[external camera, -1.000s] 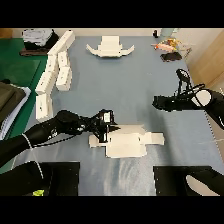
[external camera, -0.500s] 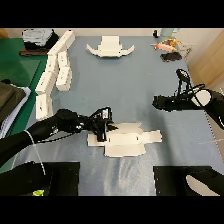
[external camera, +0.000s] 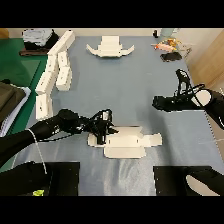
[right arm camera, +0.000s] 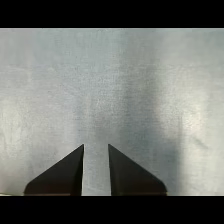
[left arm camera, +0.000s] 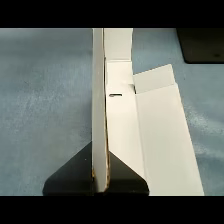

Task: Fold the box.

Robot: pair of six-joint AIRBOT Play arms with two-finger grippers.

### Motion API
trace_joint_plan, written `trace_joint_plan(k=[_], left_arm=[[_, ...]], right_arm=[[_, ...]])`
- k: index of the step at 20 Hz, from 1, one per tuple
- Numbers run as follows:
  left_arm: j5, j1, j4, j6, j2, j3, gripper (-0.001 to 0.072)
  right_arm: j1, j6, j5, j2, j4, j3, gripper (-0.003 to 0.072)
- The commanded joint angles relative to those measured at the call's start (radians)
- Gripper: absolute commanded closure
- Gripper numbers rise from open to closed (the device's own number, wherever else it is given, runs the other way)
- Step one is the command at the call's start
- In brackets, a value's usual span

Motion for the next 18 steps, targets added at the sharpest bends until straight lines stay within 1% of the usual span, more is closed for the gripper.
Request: trace_joint_plan(k=[1,6,8,9,10,12,14,16,18], left_arm=[[-0.041,0.001,0.028,-0.005,-0.002,-0.002,0.0695],[-0.045,0.001,0.045,-0.005,-0.001,-0.005,0.0695],[-0.043,0.001,0.045,-0.004,-0.001,-0.005,0.0695],[-0.043,0.001,0.045,-0.004,-0.001,-0.004,0.0695],[-0.043,0.001,0.045,-0.003,-0.001,-0.004,0.0694],[-0.043,0.001,0.045,-0.003,-0.001,-0.004,0.0695],[-0.043,0.001,0.045,-0.003,-0.001,-0.004,0.0695],[-0.043,0.001,0.045,-0.003,-0.001,-0.004,0.0695],[-0.043,0.001,0.045,-0.004,-0.001,-0.004,0.0695]], right_arm=[[0.000,0.000,0.033,0.000,0.001,0.000,0.0464],[0.000,0.000,0.090,0.000,0.004,0.000,0.0465],[0.000,0.000,0.133,0.001,0.033,0.001,0.0474],[0.000,0.000,0.175,0.005,0.059,0.001,0.0647],[0.001,0.000,0.224,0.014,0.080,0.001,0.0682],[0.014,0.020,0.345,0.053,0.098,0.000,0.0683],[0.065,0.093,0.455,0.112,0.070,0.000,0.0683],[0.154,0.189,0.521,0.183,0.050,-0.014,0.0683],[0.278,0.287,0.547,0.254,0.048,-0.055,0.0683]])
